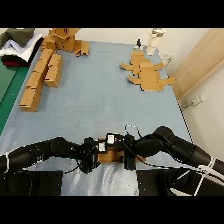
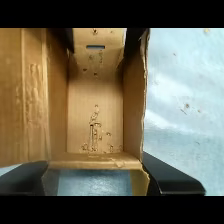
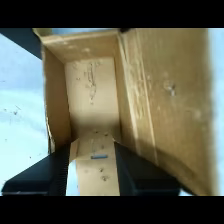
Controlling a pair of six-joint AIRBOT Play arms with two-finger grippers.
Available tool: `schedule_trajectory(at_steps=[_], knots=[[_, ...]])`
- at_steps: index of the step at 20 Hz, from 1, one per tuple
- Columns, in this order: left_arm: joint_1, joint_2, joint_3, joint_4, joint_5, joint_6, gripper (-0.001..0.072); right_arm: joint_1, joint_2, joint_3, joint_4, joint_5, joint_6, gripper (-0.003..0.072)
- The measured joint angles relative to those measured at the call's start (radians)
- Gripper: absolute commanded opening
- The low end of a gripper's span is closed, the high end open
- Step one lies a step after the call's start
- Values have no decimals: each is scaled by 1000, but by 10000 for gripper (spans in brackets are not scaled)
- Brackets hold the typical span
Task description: Fold the box.
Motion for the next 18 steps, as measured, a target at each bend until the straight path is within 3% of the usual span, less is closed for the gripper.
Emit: schedule_trajectory(at_steps=[3, 4, 5, 11, 15, 18], knots=[[0, 0, 0, -1, -2, -2, 507, -4, 31, 0, -49, -47, 79, 275], [1, 0, 0, 1, 0, -5, 507, -8, 45, 0, -71, -72, 98, 123], [3, 0, 0, 2, -1, -5, 507, -14, 58, -2, -100, -99, 126, 21], [1, 0, 0, 2, -2, -2, 507, -84, 166, -1, -260, -178, 441, 5], [1, 0, 0, 1, -2, -2, 507, -228, 235, -3, -401, -272, 769, 6], [1, 0, 0, 1, -2, -2, 507, -358, 234, -25, -379, -315, 901, 5]])
